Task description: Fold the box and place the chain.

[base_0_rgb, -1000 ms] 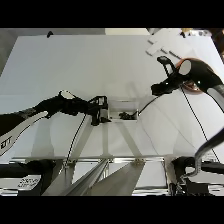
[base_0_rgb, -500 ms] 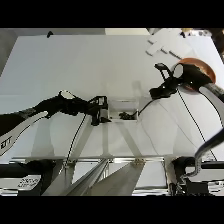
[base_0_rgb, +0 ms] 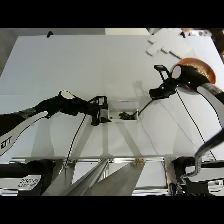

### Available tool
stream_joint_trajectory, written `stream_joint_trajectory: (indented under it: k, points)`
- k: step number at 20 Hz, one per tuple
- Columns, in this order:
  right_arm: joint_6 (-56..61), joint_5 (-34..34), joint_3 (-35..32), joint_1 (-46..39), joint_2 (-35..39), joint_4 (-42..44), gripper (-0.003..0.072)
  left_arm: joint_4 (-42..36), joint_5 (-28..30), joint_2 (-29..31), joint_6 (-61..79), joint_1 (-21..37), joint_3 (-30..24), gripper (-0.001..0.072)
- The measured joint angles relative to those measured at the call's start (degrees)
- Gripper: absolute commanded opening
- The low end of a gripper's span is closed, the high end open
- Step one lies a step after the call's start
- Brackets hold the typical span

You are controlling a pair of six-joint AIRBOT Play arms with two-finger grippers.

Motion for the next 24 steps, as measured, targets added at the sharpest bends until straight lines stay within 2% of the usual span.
stream_joint_trajectory:
  k: [1,4,5,6,12,20,24]
  points:
    - [0.04,-0.02,0.0,0.0,0.0,-0.02,0.0221,0.0,0.0,0.0,0.0,0.0,0.0,0.0069]
    - [0.44,-0.04,0.0,-0.04,-0.28,-0.33,0.0126,0.0,0.02,0.0,-0.02,0.0,0.0,0.0069]
    - [0.44,0.02,0.0,-0.02,-0.46,-0.48,0.0047,0.0,0.0,0.0,-0.02,0.0,0.0,0.0069]
    - [0.48,0.17,0.02,-0.02,-0.66,-0.63,0.0016,0.0,0.02,0.0,-0.02,0.0,0.0,0.0069]
    - [-0.63,0.35,-0.17,0.66,1.38,-1.64,0.0016,0.0,0.0,0.0,0.0,0.0,0.0,0.0069]
    - [-1.36,4.57,-0.11,0.92,15.19,-2.34,0.0016,0.0,0.0,0.0,-0.02,0.0,0.0,0.0069]
    - [-2.45,7.58,-0.11,0.94,24.09,0.63,0.0016,0.0,0.0,0.0,-0.02,0.0,0.0,0.0069]
